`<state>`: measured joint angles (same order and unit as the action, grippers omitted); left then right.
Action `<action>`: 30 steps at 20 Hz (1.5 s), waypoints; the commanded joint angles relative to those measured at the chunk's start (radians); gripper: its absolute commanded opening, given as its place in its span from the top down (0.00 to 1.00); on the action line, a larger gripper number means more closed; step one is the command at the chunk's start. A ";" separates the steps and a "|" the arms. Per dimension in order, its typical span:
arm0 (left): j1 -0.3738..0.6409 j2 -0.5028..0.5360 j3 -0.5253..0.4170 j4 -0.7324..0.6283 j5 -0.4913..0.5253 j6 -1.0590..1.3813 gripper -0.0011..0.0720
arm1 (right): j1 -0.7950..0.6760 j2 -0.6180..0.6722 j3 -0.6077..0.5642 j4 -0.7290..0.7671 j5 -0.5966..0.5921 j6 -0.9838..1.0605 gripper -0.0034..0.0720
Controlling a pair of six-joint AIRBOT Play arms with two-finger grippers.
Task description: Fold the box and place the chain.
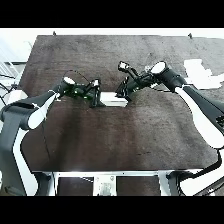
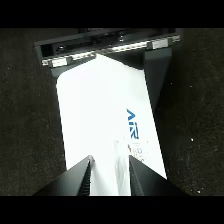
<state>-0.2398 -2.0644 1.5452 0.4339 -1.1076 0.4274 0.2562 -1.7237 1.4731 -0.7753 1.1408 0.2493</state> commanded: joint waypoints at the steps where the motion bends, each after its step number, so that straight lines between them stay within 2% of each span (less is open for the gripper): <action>1: 0.000 0.000 0.000 0.000 0.001 0.000 0.51 | 0.005 0.000 -0.004 -0.008 -0.005 0.004 0.57; 3: 0.000 0.000 0.000 0.000 0.001 0.000 0.51 | 0.005 0.000 -0.006 -0.008 -0.036 0.004 0.57; 5: 0.000 0.000 0.000 0.000 0.001 -0.001 0.51 | 0.005 0.000 -0.002 -0.005 -0.052 0.004 0.51; 9: 0.000 0.000 0.000 0.000 0.001 0.000 0.51 | 0.005 0.003 0.000 -0.002 -0.052 0.003 0.52; 12: 0.000 0.000 0.000 0.000 0.001 0.000 0.51 | 0.005 0.002 -0.001 -0.004 -0.052 0.001 0.52; 14: 0.000 0.000 0.000 0.000 0.001 0.000 0.51 | 0.005 0.001 -0.008 -0.005 -0.052 0.000 0.56; 19: 0.000 0.000 0.000 0.000 0.001 0.000 0.51 | 0.006 -0.001 -0.029 -0.013 -0.097 0.000 0.56; 26: 0.000 0.000 0.000 0.000 0.001 0.000 0.51 | 0.031 -0.001 -0.031 -0.018 -0.098 0.000 0.56; 30: 0.000 0.000 0.000 0.000 0.001 0.000 0.51 | 0.042 -0.001 -0.043 -0.031 -0.146 0.001 0.59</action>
